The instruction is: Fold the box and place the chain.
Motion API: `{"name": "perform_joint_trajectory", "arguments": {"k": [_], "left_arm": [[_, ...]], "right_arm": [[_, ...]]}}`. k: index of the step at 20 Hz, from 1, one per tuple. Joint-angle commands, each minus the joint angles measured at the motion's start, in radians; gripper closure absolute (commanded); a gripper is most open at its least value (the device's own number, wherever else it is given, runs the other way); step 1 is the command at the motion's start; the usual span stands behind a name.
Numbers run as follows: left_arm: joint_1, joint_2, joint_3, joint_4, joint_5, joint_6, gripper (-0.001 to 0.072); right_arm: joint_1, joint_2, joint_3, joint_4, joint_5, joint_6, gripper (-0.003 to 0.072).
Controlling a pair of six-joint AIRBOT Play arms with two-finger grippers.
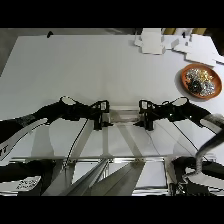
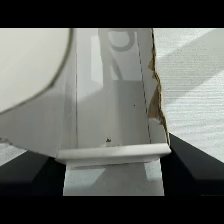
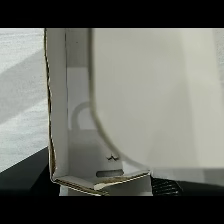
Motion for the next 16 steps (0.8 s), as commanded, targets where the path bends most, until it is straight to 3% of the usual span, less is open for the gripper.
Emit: {"name": "perform_joint_trajectory", "arguments": {"k": [1, 10, 12, 13, 16], "left_arm": [[0.001, 0.0, 0.0, 0.0, 0.0, 0.0, 0.0367], [0.001, 0.0, 0.0, 0.0, 0.0, 0.0, 0.0367], [0.001, 0.0, 0.0, 0.0, 0.0, 0.0, 0.0367], [0.001, 0.0, 0.0, 0.0, 0.0, 0.0, 0.0367], [0.001, 0.0, 0.0, 0.0, 0.0, 0.0, 0.0367]], "right_arm": [[0.0, 0.0, 0.0, 0.0, 0.0, 0.0, 0.0274], [-0.001, 0.0, 0.0, 0.0, -0.009, -0.002, 0.0261], [-0.001, 0.004, 0.0, 0.0, -0.008, 0.002, 0.0034], [-0.001, 0.008, 0.0, 0.0, -0.008, 0.01, -0.0003], [-0.001, 0.035, 0.0, -0.081, -0.007, 0.095, -0.001]]}}
